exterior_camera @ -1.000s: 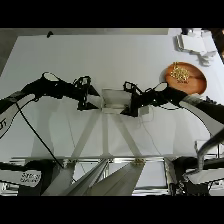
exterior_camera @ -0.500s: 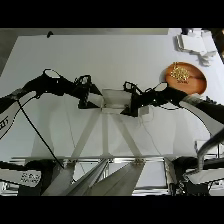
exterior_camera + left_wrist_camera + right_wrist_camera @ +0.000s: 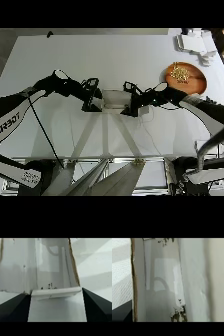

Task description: Fold the box and place the chain.

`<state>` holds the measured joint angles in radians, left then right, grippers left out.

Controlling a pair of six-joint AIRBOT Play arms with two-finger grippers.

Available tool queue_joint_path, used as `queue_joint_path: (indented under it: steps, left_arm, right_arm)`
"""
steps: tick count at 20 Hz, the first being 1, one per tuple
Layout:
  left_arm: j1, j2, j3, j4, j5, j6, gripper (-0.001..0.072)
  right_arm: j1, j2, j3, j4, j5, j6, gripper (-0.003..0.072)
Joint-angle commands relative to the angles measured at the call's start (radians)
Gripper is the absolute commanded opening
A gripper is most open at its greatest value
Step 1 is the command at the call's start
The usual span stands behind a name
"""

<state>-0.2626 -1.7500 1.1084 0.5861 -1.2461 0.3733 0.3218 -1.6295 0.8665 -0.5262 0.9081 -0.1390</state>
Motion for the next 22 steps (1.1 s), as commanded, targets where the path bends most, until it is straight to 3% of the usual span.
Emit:
queue_joint_path:
  steps: [1, 7, 8, 10, 11, 22]
  left_arm:
    - [-0.029, -0.026, 0.002, -0.012, 0.03, -0.004, 0.0708]
    - [-0.079, -0.035, 0.002, -0.002, 0.155, -0.042, 0.0702]
    - [-0.084, -0.035, 0.002, -0.002, 0.179, -0.064, 0.0616]
    - [-0.092, -0.035, 0.002, 0.003, 0.201, -0.084, 0.0163]
    - [-0.095, -0.035, 0.002, 0.014, 0.203, -0.085, 0.0138]
    - [-0.097, -0.035, 0.002, 0.016, 0.201, -0.085, 0.0158]
  right_arm:
    - [0.001, 0.0, 0.0, 0.0, 0.0, 0.001, 0.0573]
    - [0.001, 0.0, 0.0, 0.0, 0.0, 0.0, 0.0573]
    - [0.001, 0.0, 0.0, 0.0, 0.0, 0.001, 0.0573]
    - [0.001, 0.0, 0.0, 0.0, 0.0, 0.001, 0.0573]
    - [0.001, 0.0, 0.0, 0.0, 0.0, 0.0, 0.0573]
    - [0.001, 0.0, 0.0, 0.0, 0.0, 0.0, 0.0573]
